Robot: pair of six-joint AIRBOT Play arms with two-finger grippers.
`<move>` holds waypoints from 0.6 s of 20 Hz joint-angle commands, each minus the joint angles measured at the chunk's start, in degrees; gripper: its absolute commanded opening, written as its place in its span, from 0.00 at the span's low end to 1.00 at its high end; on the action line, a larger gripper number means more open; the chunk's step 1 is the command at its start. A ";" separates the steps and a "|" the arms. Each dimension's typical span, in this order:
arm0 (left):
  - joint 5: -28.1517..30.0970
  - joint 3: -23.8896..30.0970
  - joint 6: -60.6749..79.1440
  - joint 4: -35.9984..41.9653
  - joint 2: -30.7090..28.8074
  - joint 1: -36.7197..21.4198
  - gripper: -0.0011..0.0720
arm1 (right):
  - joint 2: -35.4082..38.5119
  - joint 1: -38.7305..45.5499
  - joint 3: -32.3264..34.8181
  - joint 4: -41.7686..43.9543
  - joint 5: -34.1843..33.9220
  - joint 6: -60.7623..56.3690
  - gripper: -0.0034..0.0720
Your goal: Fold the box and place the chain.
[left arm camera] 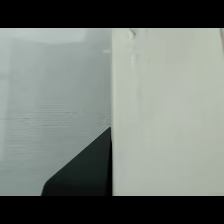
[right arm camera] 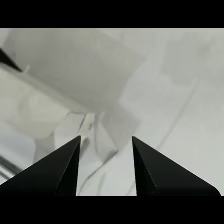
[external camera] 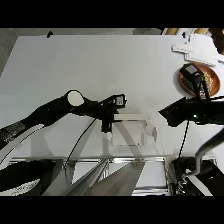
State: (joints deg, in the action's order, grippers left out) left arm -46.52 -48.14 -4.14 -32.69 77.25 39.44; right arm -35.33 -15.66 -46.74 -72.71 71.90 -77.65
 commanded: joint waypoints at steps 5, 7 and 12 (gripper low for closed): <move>7.48 1.51 5.62 1.22 4.79 0.66 0.01 | 1.81 -0.04 -0.39 0.00 1.16 0.24 0.52; 7.34 1.49 10.71 2.49 4.79 0.66 0.01 | 1.81 -0.04 -0.39 -0.13 1.16 0.94 0.52; 7.82 1.46 15.65 5.22 4.81 0.59 0.01 | 1.81 -0.04 -0.39 -0.13 1.25 1.53 0.52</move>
State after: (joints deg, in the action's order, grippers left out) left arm -39.27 -46.70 7.94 -28.71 81.91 40.03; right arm -33.58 -15.66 -47.07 -72.84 73.06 -76.60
